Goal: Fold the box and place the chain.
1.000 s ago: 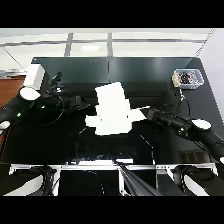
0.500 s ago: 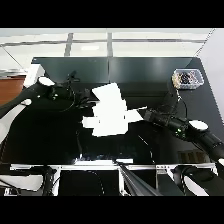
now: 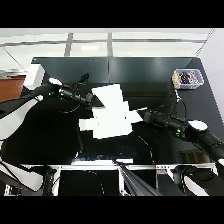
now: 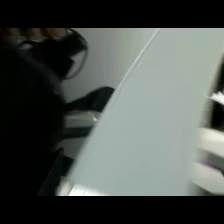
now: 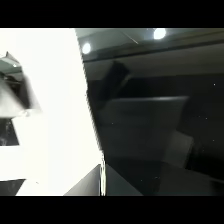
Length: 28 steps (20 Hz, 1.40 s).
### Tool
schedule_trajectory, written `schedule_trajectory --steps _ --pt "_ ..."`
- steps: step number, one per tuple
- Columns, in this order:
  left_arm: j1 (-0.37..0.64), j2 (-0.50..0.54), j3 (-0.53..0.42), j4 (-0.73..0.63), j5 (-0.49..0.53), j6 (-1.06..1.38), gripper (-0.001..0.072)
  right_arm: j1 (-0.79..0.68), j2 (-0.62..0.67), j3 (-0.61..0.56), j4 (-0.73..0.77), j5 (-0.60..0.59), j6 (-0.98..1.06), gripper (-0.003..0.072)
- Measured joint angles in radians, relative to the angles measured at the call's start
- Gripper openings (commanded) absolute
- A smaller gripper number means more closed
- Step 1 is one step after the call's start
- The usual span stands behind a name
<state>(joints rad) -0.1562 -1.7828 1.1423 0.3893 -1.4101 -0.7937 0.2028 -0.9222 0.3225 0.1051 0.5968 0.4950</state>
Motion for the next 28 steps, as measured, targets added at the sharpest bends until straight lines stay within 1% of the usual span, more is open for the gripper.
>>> schedule_trajectory --steps 1,2,3,6,7,8,9,14,15,16,17,23,24,25,26,27,28 --pt "0.000 -0.002 0.008 0.012 -0.035 0.027 0.0448 0.000 0.000 0.000 -0.004 -0.001 0.000 0.0021" --pt "0.000 -0.004 0.017 0.037 -0.062 0.048 0.0356 0.000 0.000 0.000 -0.008 -0.004 0.000 0.0021" --pt "-0.001 -0.006 0.027 0.068 -0.084 0.064 0.0341 0.000 0.000 0.000 -0.019 -0.008 0.000 0.0021" --pt "-0.001 -0.007 0.054 0.138 -0.131 0.091 0.0333 0.000 0.000 0.000 -0.040 -0.016 0.001 0.0021" --pt "-0.001 -0.008 0.062 0.158 -0.143 0.096 0.0316 0.000 0.000 0.000 -0.043 -0.018 0.002 0.0021" --pt "-0.002 -0.008 0.069 0.181 -0.147 0.099 0.0194 0.000 0.000 0.000 -0.049 -0.020 0.002 0.0021" --pt "-0.003 -0.008 0.074 0.201 -0.151 0.103 0.0163 0.000 0.000 0.000 -0.057 -0.020 0.002 0.0021" --pt "-0.022 -0.008 0.087 0.240 -0.137 0.110 0.0168 0.000 0.000 0.000 -0.106 -0.016 0.002 0.0021" --pt "-0.029 -0.008 0.088 0.243 -0.124 0.111 0.0190 0.000 0.000 0.000 -0.110 -0.014 0.002 0.0021" --pt "-0.035 -0.008 0.089 0.243 -0.116 0.111 0.0237 0.000 0.000 0.000 -0.114 -0.013 0.002 0.0021" --pt "-0.043 -0.008 0.089 0.245 -0.110 0.110 0.0246 0.000 0.000 0.000 -0.117 -0.011 0.002 0.0021" --pt "-0.083 -0.008 0.090 0.235 -0.060 0.107 0.0237 0.000 0.000 0.000 -0.138 0.004 0.002 0.0021" --pt "-0.086 -0.008 0.090 0.234 -0.051 0.107 0.0189 0.000 0.000 0.000 -0.139 0.005 0.002 0.0021" --pt "-0.089 -0.008 0.090 0.234 -0.043 0.106 0.0069 0.000 0.000 0.000 -0.140 0.005 0.002 0.0021" --pt "-0.090 -0.008 0.090 0.233 -0.040 0.107 0.0032 0.000 0.000 0.000 -0.142 0.006 0.002 0.0022" --pt "-0.091 -0.008 0.090 0.231 -0.040 0.109 0.0031 0.000 0.000 0.000 -0.143 0.007 0.002 0.0025" --pt "-0.091 -0.008 0.090 0.230 -0.040 0.109 0.0030 0.000 0.000 0.000 -0.144 0.007 0.002 0.0134"
